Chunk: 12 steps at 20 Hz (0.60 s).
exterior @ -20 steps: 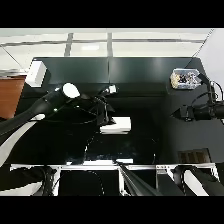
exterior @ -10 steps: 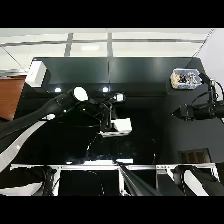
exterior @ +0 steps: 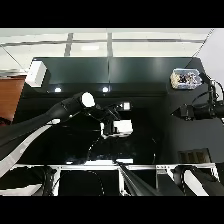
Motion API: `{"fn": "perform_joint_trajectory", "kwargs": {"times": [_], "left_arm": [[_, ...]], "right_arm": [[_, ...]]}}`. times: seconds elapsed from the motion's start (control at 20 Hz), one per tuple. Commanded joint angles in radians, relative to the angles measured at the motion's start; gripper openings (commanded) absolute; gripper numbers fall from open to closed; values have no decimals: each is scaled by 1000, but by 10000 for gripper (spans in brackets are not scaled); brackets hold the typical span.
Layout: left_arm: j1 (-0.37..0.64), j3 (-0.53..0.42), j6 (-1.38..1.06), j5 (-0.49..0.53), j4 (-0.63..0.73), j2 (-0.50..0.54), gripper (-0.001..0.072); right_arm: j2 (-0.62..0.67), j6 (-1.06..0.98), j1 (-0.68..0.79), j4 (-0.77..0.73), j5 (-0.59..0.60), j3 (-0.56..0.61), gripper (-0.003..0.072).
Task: Fold the box and place the chain.
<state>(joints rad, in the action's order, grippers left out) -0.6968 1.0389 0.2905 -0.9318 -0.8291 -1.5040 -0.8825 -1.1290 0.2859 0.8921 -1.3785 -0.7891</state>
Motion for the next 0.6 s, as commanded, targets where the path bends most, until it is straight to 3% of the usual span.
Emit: {"fn": "perform_joint_trajectory", "kwargs": {"times": [0.0, 0.1, 0.15, 0.25, 0.4, 0.55], "left_arm": [[-43, 0, 162, 96, -145, -6, 711], [-65, 0, 228, 111, -237, -16, 708], [-72, 1, 251, 101, -253, -15, 664], [-65, 16, 357, 43, -276, -7, 358], [19, 32, 729, 24, -478, 55, 340], [239, 32, 1012, -39, -656, 157, 340]], "right_arm": [[1, 0, 0, 0, 7, 1, 11], [1, 0, 0, 0, 19, 1, 11], [1, 0, 0, 0, 25, 1, 11], [1, 0, 0, -1, 37, 1, 11], [1, 0, 0, -1, 29, 1, 11], [1, 0, 0, 0, 29, 1, 11]]}}
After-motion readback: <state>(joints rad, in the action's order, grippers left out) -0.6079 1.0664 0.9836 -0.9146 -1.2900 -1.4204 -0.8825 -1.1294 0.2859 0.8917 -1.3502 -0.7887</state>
